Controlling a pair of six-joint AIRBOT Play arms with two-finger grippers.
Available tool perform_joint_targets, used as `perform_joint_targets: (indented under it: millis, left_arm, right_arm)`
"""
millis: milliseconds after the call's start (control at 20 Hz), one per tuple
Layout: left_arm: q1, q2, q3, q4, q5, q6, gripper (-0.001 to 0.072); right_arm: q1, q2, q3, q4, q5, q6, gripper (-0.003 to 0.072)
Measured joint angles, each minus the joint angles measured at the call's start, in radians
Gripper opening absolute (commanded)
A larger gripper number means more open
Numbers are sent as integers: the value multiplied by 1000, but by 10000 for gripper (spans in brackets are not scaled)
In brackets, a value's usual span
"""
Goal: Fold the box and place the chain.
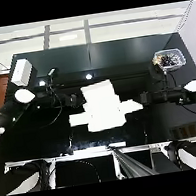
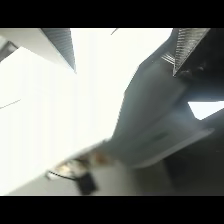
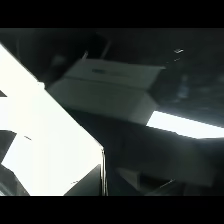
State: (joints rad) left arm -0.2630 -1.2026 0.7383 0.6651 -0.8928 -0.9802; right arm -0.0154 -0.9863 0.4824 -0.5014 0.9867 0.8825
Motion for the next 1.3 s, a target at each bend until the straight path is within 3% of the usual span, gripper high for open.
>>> perform_joint_targets:
  millis: [200,300,500,600,650,700,800,900,950,1000,1050,1300]
  left_arm:
    - [23,-140,50,-115,-164,236,682]
    - [26,-204,61,-140,-204,301,620]
    - [23,-289,70,-218,-251,439,591]
    - [17,-310,76,-241,-267,513,388]
    - [14,-320,80,-243,-272,538,242]
    - [12,-331,86,-238,-280,563,223]
    - [7,-351,97,-212,-308,602,30]
    - [5,-362,103,-193,-336,634,28]
    - [5,-366,106,-181,-338,645,28]
    - [5,-369,110,-161,-336,653,28]
    - [6,-371,117,-155,-333,664,28]
    - [0,-373,187,-141,-346,732,24]
  right_arm:
    - [37,8,-13,8,-37,0,19]
    - [44,10,-15,9,-43,0,19]
    - [49,11,-16,11,-31,6,19]
    - [50,11,-16,11,-29,8,19]
    - [50,11,-16,11,-26,9,19]
    - [50,11,-16,10,-26,12,19]
    - [50,11,-17,10,-23,13,19]
    - [50,11,-16,11,-23,16,22]
    - [50,11,-17,8,-22,20,191]
    - [49,11,-16,6,-26,24,547]
    - [44,11,-15,-3,-28,26,671]
    - [-72,12,79,-129,82,28,670]
